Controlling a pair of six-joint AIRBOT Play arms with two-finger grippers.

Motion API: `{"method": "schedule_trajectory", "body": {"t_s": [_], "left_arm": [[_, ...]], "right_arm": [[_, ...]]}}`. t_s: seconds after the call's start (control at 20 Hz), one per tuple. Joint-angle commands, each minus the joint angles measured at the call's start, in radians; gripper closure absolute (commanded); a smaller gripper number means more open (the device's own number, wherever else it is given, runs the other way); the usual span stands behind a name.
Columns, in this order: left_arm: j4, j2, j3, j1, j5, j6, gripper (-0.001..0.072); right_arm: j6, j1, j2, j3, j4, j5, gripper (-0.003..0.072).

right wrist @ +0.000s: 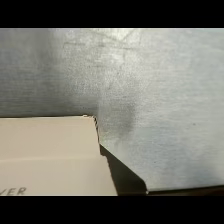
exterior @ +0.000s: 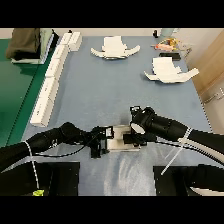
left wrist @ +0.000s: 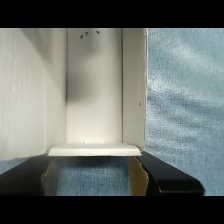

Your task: Fold the box.

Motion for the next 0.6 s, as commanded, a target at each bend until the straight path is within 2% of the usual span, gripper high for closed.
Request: {"method": "schedule_trajectory", "body": {"t_s": [0.0,0.35,0.4,0.45,0.55], "left_arm": [[-0.003,0.000,0.003,0.000,0.001,0.002,0.0184],[-0.003,0.000,0.003,0.000,0.001,0.001,0.0183],[-0.003,0.000,0.003,0.000,-0.001,0.001,0.0154],[-0.003,0.000,0.003,0.000,0.000,-0.002,0.0024],[-0.004,0.000,0.003,0.000,0.000,-0.002,0.0008]], "right_arm": [[-0.003,0.002,-0.001,0.000,0.013,-0.027,0.0681],[0.000,0.002,-0.001,0.000,0.032,-0.075,0.0680],[0.000,0.002,-0.001,0.000,0.032,-0.077,0.0681],[0.000,0.002,-0.001,0.000,0.032,-0.077,0.0681],[0.000,0.002,-0.001,0.000,0.040,-0.077,0.0681]]}}
